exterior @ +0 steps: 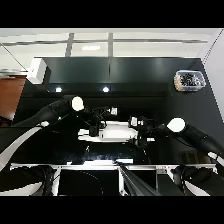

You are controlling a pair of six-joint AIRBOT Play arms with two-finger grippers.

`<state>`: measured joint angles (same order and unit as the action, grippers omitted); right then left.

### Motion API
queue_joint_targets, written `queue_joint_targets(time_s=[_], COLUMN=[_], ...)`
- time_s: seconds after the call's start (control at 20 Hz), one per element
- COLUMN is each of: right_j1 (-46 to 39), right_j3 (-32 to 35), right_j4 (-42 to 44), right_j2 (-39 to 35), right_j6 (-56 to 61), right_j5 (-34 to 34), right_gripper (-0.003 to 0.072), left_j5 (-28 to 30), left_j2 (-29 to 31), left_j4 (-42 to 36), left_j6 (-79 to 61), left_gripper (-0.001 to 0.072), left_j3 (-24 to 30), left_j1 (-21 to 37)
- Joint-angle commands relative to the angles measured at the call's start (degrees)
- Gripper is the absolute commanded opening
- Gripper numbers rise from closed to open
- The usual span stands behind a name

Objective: Fold the box and place the chain.

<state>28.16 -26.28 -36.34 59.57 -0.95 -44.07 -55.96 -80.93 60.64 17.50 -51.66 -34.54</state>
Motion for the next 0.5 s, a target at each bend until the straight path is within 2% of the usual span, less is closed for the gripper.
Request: queue_joint_targets(time_s=[0.0, 0.15, 0.3, 0.45], right_j1=[0.5, 0.5, 0.5, 0.5], right_j3=[0.0, 0.0, 0.0, 0.0], right_j4=[-0.7, -1.9, -7.0, -7.5], right_j2=[0.9, 1.0, 1.0, 1.0], right_j6=[-2.5, -2.7, -2.7, -2.7], right_j5=[-0.5, -0.5, -0.6, -0.6], right_gripper=[0.0703, 0.0703, 0.0703, 0.0703], left_j5=[0.0, 0.0, 0.0, 0.0], left_j2=[0.0, 0.0, 0.0, 0.0], left_j4=[0.0, 0.0, 0.0, 0.0], left_j6=[0.1, 0.1, 0.1, 0.1], left_gripper=[0.0023, 0.0024, 0.0024, 0.0024], left_j3=[0.0, 0.0, 0.0, 0.0], left_j1=[0.0, 0.0, 0.0, 0.0])
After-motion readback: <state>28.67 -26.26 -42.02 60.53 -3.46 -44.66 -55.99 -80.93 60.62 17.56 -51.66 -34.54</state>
